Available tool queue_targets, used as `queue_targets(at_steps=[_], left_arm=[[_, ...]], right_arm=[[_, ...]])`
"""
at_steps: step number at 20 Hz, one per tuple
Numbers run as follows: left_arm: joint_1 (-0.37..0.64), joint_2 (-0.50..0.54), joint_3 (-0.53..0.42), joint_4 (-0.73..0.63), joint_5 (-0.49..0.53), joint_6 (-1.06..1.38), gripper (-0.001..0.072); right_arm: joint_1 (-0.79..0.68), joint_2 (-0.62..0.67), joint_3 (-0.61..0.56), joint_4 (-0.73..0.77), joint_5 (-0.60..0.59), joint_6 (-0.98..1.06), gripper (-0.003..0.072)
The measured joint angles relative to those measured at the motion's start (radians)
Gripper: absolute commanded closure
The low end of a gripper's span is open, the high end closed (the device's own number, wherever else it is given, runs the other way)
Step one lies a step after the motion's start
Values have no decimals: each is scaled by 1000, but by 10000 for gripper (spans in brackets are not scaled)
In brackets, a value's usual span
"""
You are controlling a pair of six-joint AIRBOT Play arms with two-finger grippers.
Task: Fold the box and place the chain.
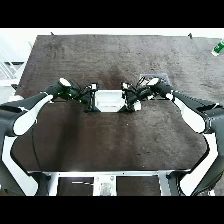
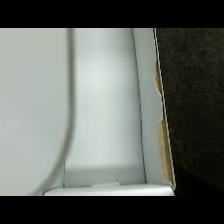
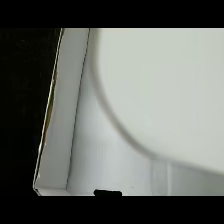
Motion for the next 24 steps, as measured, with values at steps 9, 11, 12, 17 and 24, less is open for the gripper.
queue_targets(at_steps=[9, 11, 12, 17, 24], left_arm=[[0, 0, 0, -2, 5, -1, 244], [0, 0, 0, -2, 5, -1, 244], [0, 0, 0, -2, 5, -1, 244], [0, 0, 0, -2, 6, -1, 244], [0, 0, 0, -2, 6, -1, 244]], right_arm=[[-42, 90, 0, -114, -1, 109, -29], [-58, 125, 0, -128, 2, 137, -29], [-66, 144, 0, -133, 7, 152, -28], [-80, 224, 0, -123, 58, 205, 439], [-22, 251, -34, 93, 156, 243, 675]])
